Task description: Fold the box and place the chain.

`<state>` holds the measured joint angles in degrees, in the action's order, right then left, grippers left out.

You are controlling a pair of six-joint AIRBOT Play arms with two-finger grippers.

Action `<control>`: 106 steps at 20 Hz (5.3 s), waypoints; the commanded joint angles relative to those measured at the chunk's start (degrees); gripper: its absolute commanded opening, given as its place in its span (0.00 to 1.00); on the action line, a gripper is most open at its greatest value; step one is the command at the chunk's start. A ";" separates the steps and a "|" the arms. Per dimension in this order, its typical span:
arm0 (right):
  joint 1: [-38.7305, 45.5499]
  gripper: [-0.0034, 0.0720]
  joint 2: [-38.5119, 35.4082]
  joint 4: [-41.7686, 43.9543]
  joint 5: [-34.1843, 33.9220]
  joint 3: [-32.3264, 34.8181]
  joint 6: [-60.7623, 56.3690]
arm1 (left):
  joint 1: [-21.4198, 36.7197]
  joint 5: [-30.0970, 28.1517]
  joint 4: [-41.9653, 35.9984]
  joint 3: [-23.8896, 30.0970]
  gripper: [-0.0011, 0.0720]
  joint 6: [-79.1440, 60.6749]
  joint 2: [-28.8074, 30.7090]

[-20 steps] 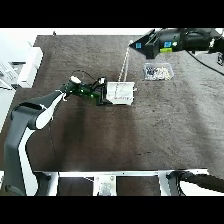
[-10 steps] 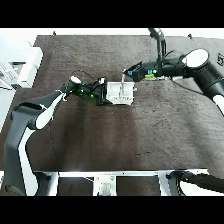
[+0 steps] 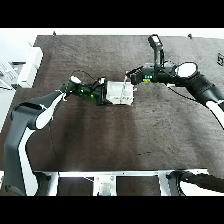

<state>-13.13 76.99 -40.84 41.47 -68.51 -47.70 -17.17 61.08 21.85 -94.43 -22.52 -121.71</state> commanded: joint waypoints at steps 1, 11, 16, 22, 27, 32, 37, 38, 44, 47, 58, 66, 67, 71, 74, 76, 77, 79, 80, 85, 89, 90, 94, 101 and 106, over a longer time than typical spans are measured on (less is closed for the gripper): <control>-0.02 0.06 2.34 -0.11 -1.25 2.51 0.13 | 0.04 0.00 0.00 -0.04 0.67 0.00 0.02; 0.04 0.06 1.90 2.21 0.55 -5.51 0.20 | 0.04 -0.02 0.00 -0.04 0.67 0.00 0.02; 0.04 0.06 -2.60 1.09 0.57 -9.18 0.20 | 0.04 -0.02 0.00 -0.02 0.67 0.00 0.02; 0.00 0.06 -2.60 0.72 0.55 -9.16 0.33 | 0.04 0.00 0.00 -0.04 0.67 0.00 0.02; -0.39 0.06 -2.54 0.72 3.61 -7.32 0.20 | 0.04 -0.02 0.00 -0.04 0.67 -0.02 0.02; -0.37 0.06 -1.79 0.76 -0.57 1.16 1.75 | 0.04 0.00 0.00 -0.04 0.67 0.00 0.02; -0.48 0.06 4.07 1.62 -1.25 7.30 1.88 | 0.04 0.00 0.00 -0.04 0.67 0.00 0.02; -0.48 0.06 5.86 1.86 -1.22 7.72 1.88 | 0.04 0.00 0.00 -0.04 0.67 0.00 0.02; 0.85 0.61 7.45 2.25 -1.40 7.52 1.88 | 0.04 0.00 0.00 -0.04 0.67 0.00 0.02; 3.91 0.61 3.52 2.23 -1.40 7.56 1.79 | 0.04 -0.02 0.00 -0.04 0.67 0.00 0.02; 5.40 0.49 2.16 4.15 13.88 7.87 -1.60 | 0.04 -0.04 0.00 -0.04 0.67 0.00 0.02; 3.06 0.64 3.32 5.97 14.95 12.98 -0.83 | 0.04 -0.07 0.00 -0.04 0.67 0.00 0.02; 2.95 0.66 5.07 7.13 13.35 13.22 0.76 | 0.04 -0.02 0.00 -0.04 0.67 0.00 0.02; 2.95 0.72 12.55 20.00 11.34 13.18 12.48 | 0.04 -0.02 0.00 -0.04 0.67 0.00 0.02; 2.95 0.72 16.22 23.50 9.05 12.41 15.43 | 0.04 0.00 0.00 -0.04 0.67 0.00 0.02; 2.95 0.72 17.81 23.52 8.90 11.15 15.43 | 0.04 0.00 0.00 -0.04 0.67 0.00 0.02; 2.95 0.72 18.49 23.52 8.90 10.36 15.43 | 0.04 0.00 0.00 -0.04 0.67 0.00 0.02; 2.93 0.72 19.41 23.52 8.87 8.70 15.43 | 0.04 0.00 0.00 -0.04 0.67 0.00 0.02; 2.84 0.72 19.58 23.87 8.87 8.00 15.43 | 0.04 0.00 0.00 -0.04 0.67 0.00 0.02; 2.29 0.72 19.47 26.43 14.19 5.14 15.17 | 0.04 0.00 0.00 -0.04 0.67 0.00 0.02; 2.54 0.70 19.45 28.65 19.04 4.85 15.17 | 0.04 0.00 0.00 -0.04 0.67 0.00 0.02; 2.58 0.70 19.45 28.68 19.78 4.85 15.15 | 0.04 0.00 0.00 -0.04 0.67 0.00 0.02; 2.73 0.70 17.77 30.34 20.72 4.50 15.37 | 0.04 0.00 0.00 -0.04 0.67 0.00 0.02; 14.99 0.70 13.90 30.25 20.57 4.15 15.34 | 0.04 0.00 0.00 -0.02 0.67 0.00 0.02; 20.65 0.55 14.40 30.01 8.15 5.70 14.10 | 0.04 -0.02 0.00 -0.04 0.67 0.00 0.02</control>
<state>4.91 91.22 -10.63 57.01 -63.40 -32.82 -17.19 61.06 21.82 -94.43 -22.57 -121.71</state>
